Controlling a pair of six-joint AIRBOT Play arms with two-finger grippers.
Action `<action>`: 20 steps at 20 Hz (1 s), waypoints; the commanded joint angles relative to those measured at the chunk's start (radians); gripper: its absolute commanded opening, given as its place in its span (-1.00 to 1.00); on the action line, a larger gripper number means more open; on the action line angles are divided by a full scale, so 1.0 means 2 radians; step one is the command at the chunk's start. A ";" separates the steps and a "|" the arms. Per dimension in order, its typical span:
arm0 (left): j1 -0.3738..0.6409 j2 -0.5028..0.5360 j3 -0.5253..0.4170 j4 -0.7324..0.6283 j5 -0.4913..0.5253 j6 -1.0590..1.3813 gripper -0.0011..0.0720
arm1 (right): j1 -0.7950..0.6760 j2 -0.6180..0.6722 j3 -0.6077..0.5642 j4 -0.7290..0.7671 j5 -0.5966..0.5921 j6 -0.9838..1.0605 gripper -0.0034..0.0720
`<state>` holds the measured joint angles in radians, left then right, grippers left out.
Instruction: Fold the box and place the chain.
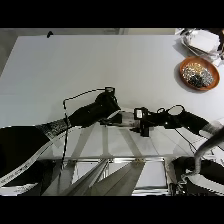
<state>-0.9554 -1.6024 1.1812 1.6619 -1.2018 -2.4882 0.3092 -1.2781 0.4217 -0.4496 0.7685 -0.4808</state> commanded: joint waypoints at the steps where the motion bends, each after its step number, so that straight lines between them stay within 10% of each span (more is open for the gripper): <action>1: 0.000 0.001 0.001 -0.008 0.008 -0.004 -0.65 | 0.000 0.000 0.000 0.001 0.000 0.000 0.14; 4: 0.000 0.000 0.001 -0.010 0.009 -0.006 -0.39 | 0.000 0.000 0.000 0.001 0.000 0.000 0.14; 7: -0.002 -0.006 0.001 -0.018 0.012 -0.005 -0.95 | 0.000 0.000 0.000 0.001 0.000 0.000 0.14; 14: -0.013 -0.015 0.000 -0.017 0.017 -0.004 -0.93 | 0.000 0.000 0.000 0.001 0.000 0.001 0.14; 17: -0.013 -0.014 0.001 -0.018 0.011 -0.004 -0.02 | 0.000 0.000 0.000 0.001 0.000 0.001 0.14; 20: -0.012 -0.010 0.001 -0.017 0.004 -0.003 -0.01 | 0.000 0.000 0.000 0.001 0.000 0.000 0.14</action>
<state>-0.9794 -1.6287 1.1812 1.6344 -1.1892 -2.4969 0.3088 -1.2778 0.4213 -0.4488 0.7696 -0.4801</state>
